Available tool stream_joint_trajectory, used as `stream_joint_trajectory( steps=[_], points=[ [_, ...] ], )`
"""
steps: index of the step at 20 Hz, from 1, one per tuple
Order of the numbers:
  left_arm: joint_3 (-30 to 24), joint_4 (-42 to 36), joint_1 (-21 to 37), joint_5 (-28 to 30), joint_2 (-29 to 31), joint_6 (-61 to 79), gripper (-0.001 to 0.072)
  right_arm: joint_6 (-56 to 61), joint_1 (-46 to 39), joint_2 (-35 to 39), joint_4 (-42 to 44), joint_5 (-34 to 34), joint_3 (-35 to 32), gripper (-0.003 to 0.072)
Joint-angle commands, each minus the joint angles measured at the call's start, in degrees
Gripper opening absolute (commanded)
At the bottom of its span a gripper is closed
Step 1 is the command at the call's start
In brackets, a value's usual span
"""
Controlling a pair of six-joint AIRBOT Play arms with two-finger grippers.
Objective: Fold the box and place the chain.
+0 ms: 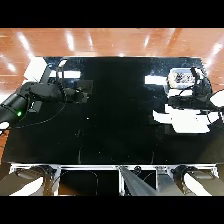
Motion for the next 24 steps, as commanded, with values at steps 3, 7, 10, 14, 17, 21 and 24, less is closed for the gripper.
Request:
stream_joint_trajectory(
  steps=[3,7,10,14,17,21,24],
  points=[
    [-0.02,0.0,0.04,0.0,0.0,0.02,0.0022,0.0,0.07,-0.04,0.02,0.04,0.0,0.0032],
    [-0.02,0.02,0.04,0.0,0.0,0.02,0.0022,0.0,0.07,-0.04,0.02,0.02,0.0,0.0032],
    [-0.02,0.02,0.04,0.0,0.0,0.04,0.0022,0.02,0.07,-0.04,0.02,0.02,0.0,0.0033],
    [-0.02,0.02,0.04,0.04,0.0,0.04,0.0022,0.0,0.07,-0.04,0.02,0.02,0.0,0.0033],
    [-0.02,0.0,0.04,0.07,0.0,0.02,0.0022,0.0,0.07,-0.04,-0.02,-2.21,0.0,0.0033],
    [-0.02,0.02,0.04,-0.24,0.0,0.04,0.0022,0.02,0.07,-0.04,0.22,-5.25,0.02,0.0033],
    [-0.02,-0.02,0.04,-1.33,-0.02,0.02,0.005,0.46,-0.11,-0.04,0.26,-5.01,0.02,0.0635]
  ],
)
